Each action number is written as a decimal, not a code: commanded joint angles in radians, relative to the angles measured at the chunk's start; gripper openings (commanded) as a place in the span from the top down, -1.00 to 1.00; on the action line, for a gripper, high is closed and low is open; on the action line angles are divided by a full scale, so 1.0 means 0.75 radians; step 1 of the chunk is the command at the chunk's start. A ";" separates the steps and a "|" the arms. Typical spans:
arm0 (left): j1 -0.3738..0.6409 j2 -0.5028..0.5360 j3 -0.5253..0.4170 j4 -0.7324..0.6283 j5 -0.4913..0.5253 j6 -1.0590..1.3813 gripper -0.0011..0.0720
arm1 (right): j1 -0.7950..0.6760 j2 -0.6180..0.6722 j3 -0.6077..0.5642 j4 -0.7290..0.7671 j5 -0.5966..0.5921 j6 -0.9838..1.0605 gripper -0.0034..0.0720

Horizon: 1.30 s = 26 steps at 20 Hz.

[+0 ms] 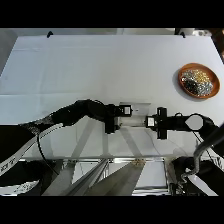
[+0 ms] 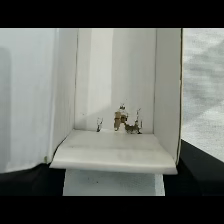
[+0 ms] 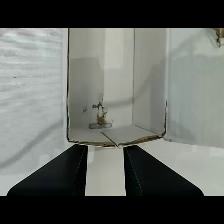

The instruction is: Fold the box and place the chain.

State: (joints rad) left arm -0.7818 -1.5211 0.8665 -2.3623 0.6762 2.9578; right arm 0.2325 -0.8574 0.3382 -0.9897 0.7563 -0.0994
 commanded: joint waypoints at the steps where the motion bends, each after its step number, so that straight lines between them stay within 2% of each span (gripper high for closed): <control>1: 0.002 0.001 0.001 0.000 0.001 0.001 0.77 | 0.013 -0.010 0.000 -0.055 -0.033 0.072 0.34; 7: 0.002 0.001 0.001 0.000 0.001 0.001 0.77 | 0.013 -0.010 0.000 0.074 -0.051 0.050 0.34; 12: 0.002 0.001 0.001 0.000 0.001 0.001 0.77 | 0.071 -0.010 0.000 0.068 -0.055 0.050 0.34; 15: 0.002 0.001 0.001 -0.001 0.001 0.001 0.77 | 0.138 -0.010 0.000 0.067 -0.129 0.051 0.34; 18: 0.002 0.001 0.001 0.000 0.001 0.001 0.77 | 0.140 -0.010 0.000 0.067 -0.190 0.052 0.34; 23: 0.002 0.001 0.001 0.000 0.001 0.001 0.77 | 0.140 -0.068 0.000 0.068 -0.185 0.052 0.33; 25: 0.002 0.001 0.001 0.000 0.001 0.001 0.77 | 0.140 -0.113 0.000 0.069 -0.174 0.052 0.28; 26: 0.002 0.001 0.001 0.000 0.001 0.001 0.77 | 0.140 -0.131 0.000 0.069 -0.168 0.052 0.13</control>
State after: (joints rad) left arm -0.7811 -1.5211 0.8665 -2.3623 0.6743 2.9582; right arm 0.3363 -0.9199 0.3386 -0.9352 0.6220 -0.0605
